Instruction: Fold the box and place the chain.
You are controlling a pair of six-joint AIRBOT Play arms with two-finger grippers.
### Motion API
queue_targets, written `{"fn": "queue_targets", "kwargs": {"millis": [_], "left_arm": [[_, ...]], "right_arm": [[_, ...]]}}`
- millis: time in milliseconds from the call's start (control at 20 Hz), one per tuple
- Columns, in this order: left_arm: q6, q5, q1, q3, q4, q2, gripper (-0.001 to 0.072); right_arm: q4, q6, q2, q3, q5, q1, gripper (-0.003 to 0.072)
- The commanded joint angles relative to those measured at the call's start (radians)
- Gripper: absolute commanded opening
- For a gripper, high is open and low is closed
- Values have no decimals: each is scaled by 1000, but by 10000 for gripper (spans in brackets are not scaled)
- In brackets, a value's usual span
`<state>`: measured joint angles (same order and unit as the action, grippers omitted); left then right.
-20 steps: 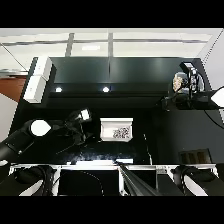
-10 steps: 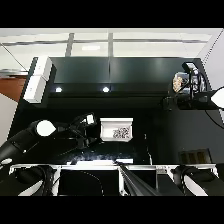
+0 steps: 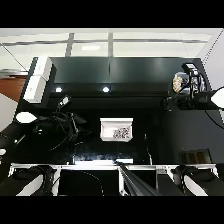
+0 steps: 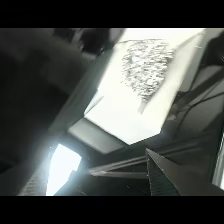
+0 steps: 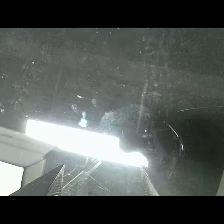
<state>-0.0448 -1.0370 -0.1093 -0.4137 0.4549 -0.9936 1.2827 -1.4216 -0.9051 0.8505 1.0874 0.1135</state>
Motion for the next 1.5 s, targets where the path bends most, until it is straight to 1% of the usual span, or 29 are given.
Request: {"fn": "queue_targets", "kwargs": {"millis": [0, 100, 200, 350, 450, 600, 750, 1000, 1150, 1450], "left_arm": [[359, -32, -32, 12, -74, -64, 712], [434, -6, -110, 11, -71, -137, 712], [436, 16, -165, -25, -45, -171, 712], [437, 18, -185, -74, -97, -222, 712], [404, 16, -185, -101, -69, -254, 712], [382, 25, -185, -112, -17, -260, 712], [375, 35, -190, -112, -13, -260, 712], [365, 48, -225, -116, 29, -260, 710], [320, 103, -245, -118, 34, -260, 710], [318, 134, -288, -121, 35, -260, 710]], "right_arm": [[1, 0, 1, 0, -14, 0, 558], [1, 0, 1, 0, -15, 0, 558], [1, -1, 1, 0, -14, 0, 558], [1, 0, 1, 0, -15, 1, 558], [1, -1, 1, 0, -14, 1, 558], [1, 0, 1, 0, -8, 1, 558], [1, 0, 1, 0, -9, 1, 558], [1, 0, 0, -6, -12, 1, 558], [1, 0, 0, -13, -13, 1, 557], [1, 0, 0, -17, -15, 1, 558]]}}
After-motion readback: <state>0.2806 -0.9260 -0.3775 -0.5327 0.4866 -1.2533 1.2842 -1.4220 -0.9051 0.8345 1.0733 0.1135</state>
